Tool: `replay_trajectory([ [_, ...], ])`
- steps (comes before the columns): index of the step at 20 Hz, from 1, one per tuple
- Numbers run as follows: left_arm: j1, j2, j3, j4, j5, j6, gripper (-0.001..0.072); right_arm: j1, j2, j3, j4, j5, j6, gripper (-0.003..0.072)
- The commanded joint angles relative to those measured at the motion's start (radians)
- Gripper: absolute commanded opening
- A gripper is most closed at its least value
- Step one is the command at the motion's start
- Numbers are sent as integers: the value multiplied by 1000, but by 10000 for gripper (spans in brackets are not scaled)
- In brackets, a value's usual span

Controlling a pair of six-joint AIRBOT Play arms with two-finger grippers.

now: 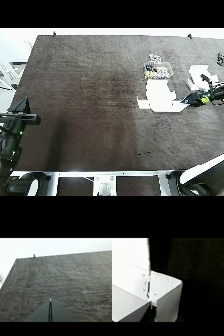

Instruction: Fold the box and place the chain.

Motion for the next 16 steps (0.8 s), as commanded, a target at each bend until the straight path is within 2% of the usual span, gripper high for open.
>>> replay_trajectory([
  [1, 1, 0, 0, 0, 0, 0, 20, -1, -5, 10, -18, -5, 16, 436],
  [5, 1, 0, 0, 0, 0, 0, 20, 14, -9, 8, -13, -21, 10, 415],
  [8, 1, 0, 0, 0, 0, 0, 20, 21, -15, 8, 50, -21, -30, 339],
  [9, 1, 0, 0, 0, 0, 0, 20, 22, -18, 4, 69, -21, -31, 278],
  [10, 1, 0, 0, 0, 1, 0, 20, 22, -23, 0, 79, -20, -30, 252],
  [13, 1, 0, 0, 0, 0, 0, 20, 23, -33, -38, 80, -8, -30, 251],
  [14, 1, 0, 0, 0, 0, 0, 20, 22, -33, -54, 80, -9, -38, 176],
  [15, 1, 0, 0, 0, 0, 0, 20, 21, -33, -64, 90, -1, -52, 38],
  [16, 1, 0, 0, 0, 0, 0, 20, 21, -32, -72, 123, 8, -69, 35],
])
